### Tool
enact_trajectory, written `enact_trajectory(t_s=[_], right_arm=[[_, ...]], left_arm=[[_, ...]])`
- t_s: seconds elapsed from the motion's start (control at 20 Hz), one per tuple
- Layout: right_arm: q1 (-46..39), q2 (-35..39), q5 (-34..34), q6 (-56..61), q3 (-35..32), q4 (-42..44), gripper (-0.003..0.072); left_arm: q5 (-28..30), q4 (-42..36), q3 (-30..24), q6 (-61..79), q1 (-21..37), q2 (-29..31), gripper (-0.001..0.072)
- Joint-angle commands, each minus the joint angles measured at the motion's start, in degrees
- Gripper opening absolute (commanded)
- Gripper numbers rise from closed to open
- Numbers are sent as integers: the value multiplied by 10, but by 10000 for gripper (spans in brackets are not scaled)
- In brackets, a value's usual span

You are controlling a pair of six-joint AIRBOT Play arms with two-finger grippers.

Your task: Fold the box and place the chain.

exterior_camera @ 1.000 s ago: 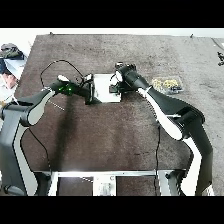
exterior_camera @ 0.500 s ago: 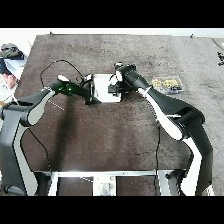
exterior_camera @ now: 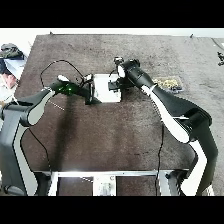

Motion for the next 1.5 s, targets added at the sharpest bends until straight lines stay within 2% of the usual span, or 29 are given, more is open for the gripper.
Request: enact_trajectory(t_s=[0.0, 0.1, 0.25, 0.3, 0.55, 0.8, 0.85, 0.9, 1.15, 1.45], right_arm=[[1, 36, 17, -49, -3, -23, 398], [0, 76, -26, -74, -29, -27, 397], [-16, 151, -89, -108, -102, -27, 393], [-31, 176, -104, -115, -133, -27, 373], [-155, 263, -179, -137, -268, -24, 372], [-285, 239, -180, -198, -289, 30, 369], [-303, 230, -180, -214, -289, 43, 242], [-316, 221, -180, -225, -289, 56, 220], [-344, 181, -186, -302, -288, 132, 220], [-342, 141, -199, -323, -273, 150, 220]], left_arm=[[0, 0, 0, 0, 0, 0, 529], [0, 0, 0, 0, 1, 0, 529], [0, 0, 0, 0, 1, 0, 529], [0, 0, 0, 0, 1, 0, 529], [0, 0, 0, 0, 1, 0, 529], [1, 0, 0, 0, 1, 0, 529], [1, 0, 0, 0, 1, 0, 529], [1, 0, 0, 0, 1, 0, 529], [1, 0, 0, 0, 1, 0, 529], [1, 0, 0, 0, 1, 0, 529]])
